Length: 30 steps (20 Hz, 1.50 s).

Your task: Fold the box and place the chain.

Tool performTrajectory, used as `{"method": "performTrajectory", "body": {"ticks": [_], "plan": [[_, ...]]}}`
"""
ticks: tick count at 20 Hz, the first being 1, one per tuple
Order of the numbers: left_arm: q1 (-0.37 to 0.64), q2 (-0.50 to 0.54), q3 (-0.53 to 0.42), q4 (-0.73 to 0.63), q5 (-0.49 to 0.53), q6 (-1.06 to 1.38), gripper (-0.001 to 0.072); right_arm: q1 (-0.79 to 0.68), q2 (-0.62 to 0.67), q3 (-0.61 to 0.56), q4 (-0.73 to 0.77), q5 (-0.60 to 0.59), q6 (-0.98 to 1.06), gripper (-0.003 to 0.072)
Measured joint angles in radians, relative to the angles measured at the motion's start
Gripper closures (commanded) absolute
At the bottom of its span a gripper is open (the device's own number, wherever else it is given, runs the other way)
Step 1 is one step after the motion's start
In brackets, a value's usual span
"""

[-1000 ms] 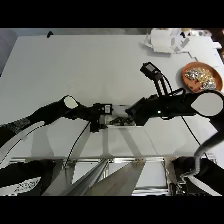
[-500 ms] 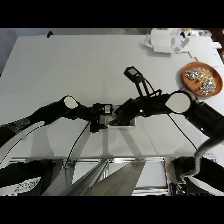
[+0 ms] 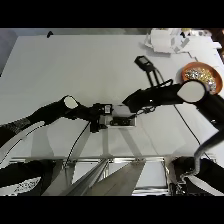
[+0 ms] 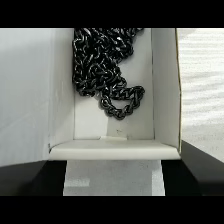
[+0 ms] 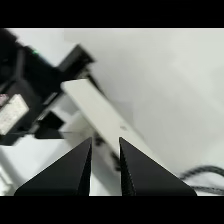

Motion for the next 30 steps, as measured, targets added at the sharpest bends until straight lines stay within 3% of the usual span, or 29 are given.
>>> {"method": "performTrajectory", "body": {"ticks": [5, 7, 8, 19, 21, 24, 30], "plan": [[0.0, 0.0, 0.0, 0.0, 0.0, 0.0, 0.0499, -0.196, -0.015, -0.01, -0.259, 0.079, 0.108, 0.05], [0.0, 0.0, 0.0, 0.0, 0.0, 0.0, 0.0499, -0.248, -0.056, -0.04, -0.319, 0.083, 0.135, 0.038], [0.0, 0.0, 0.0, 0.0, 0.0, 0.0, 0.0499, -0.265, -0.082, -0.056, -0.339, 0.079, 0.145, 0.0364], [0.0, 0.0, 0.0, 0.0, 0.0, 0.0, 0.0499, -0.186, -0.311, -0.106, -0.386, 0.021, 0.131, 0.0368], [0.0, 0.0, 0.0, 0.0, 0.0, 0.0, 0.0499, -0.164, -0.332, -0.106, -0.386, 0.015, 0.128, 0.0424], [0.0, 0.0, 0.0, 0.0, 0.0, 0.0, 0.0499, -0.142, -0.356, -0.107, -0.39, 0.0, 0.125, 0.0662], [0.0, 0.0, 0.0, 0.0, 0.0, 0.0, 0.0499, -0.126, -0.311, -0.108, -0.385, 0.059, 0.12, 0.0678]]}}
